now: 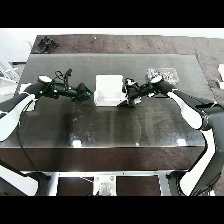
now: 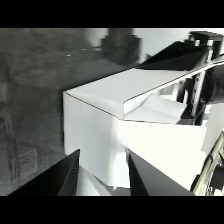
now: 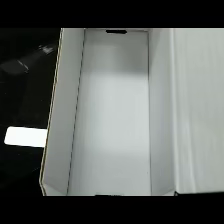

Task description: Fold the box and place the chain.

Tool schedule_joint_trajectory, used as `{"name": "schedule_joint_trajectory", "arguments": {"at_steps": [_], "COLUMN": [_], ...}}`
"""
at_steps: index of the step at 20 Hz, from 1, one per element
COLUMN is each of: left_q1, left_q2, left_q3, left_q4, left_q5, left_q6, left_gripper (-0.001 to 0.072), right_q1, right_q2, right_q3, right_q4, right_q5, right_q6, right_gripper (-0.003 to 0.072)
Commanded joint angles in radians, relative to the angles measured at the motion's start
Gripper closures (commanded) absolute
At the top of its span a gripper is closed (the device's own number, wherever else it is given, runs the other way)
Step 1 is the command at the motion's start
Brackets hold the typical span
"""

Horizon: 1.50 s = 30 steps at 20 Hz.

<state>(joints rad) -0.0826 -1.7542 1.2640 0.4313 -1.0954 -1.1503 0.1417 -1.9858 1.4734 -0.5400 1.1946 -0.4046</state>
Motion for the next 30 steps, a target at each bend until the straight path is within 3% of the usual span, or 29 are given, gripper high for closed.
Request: {"name": "schedule_joint_trajectory", "arguments": {"at_steps": [1, 9, 17, 21, 30], "left_q1": [-0.013, -0.050, -0.066, -0.101, -0.148], "left_q2": [0.001, 0.001, 0.001, 0.001, -0.007], "left_q3": [0.003, 0.028, 0.100, 0.169, 0.214], "left_q4": [-0.021, 0.004, 0.158, 0.309, 0.346], "left_q5": [-0.012, 0.003, -0.028, -0.045, -0.017], "left_q6": [-0.001, -0.156, -0.303, -0.433, -0.468], "left_gripper": [0.0359, 0.0359, 0.0358, 0.0358, 0.0358], "right_q1": [0.000, 0.000, 0.000, 0.000, 0.000], "right_q2": [0.000, 0.000, 0.000, 0.000, 0.000], "right_q3": [0.000, 0.000, 0.000, 0.000, 0.000], "right_q4": [0.000, 0.000, 0.000, 0.000, 0.000], "right_q5": [0.000, 0.000, 0.000, 0.000, 0.000], "right_q6": [0.000, 0.000, 0.000, 0.000, 0.000], "right_gripper": [0.0092, 0.0092, 0.0092, 0.0092, 0.0092]}}
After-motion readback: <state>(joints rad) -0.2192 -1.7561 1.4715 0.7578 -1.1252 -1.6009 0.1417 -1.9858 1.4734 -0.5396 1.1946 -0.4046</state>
